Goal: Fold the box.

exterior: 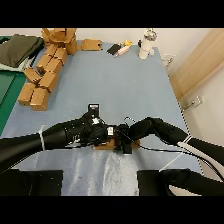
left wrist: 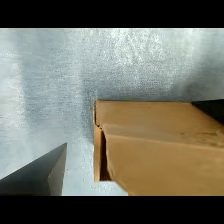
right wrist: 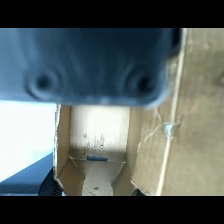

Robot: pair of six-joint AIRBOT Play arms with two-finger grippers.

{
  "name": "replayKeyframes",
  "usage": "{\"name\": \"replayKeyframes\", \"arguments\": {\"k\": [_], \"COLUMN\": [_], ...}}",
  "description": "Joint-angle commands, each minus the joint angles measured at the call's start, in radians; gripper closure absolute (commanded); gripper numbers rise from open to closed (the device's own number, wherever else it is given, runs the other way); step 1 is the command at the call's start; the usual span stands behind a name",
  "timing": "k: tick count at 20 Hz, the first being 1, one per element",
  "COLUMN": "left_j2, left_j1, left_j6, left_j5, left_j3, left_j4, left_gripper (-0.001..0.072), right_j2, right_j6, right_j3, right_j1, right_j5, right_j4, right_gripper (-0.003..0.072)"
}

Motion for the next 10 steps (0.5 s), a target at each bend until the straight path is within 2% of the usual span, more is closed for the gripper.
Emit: {"name": "replayKeyframes", "arguments": {"k": [1,7,8,9,10], "left_j2": [0.054,0.091,0.091,0.091,0.091], "left_j1": [0.027,0.093,0.101,0.106,0.111], "left_j6": [0.037,0.126,0.129,0.143,0.158], "left_j5": [-0.013,-0.039,-0.039,-0.039,-0.039], "left_j3": [0.006,0.005,0.005,0.005,0.005], "left_j4": [-0.013,-0.109,-0.126,-0.140,-0.153], "left_gripper": [0.0193,0.0197,0.0329,0.0408,0.0411], "right_j2": [0.001,0.001,0.001,0.001,0.001], "right_j6": [0.001,0.001,0.001,0.001,0.001], "right_j3": [0.000,0.000,0.000,0.000,0.000], "right_j1": [0.000,0.000,0.000,0.000,0.000], "right_j5": [0.000,0.000,0.000,0.000,0.000], "right_j4": [0.000,0.000,0.000,0.000,0.000], "right_gripper": [0.0169,0.0170,0.0169,0.0169,0.0169]}}
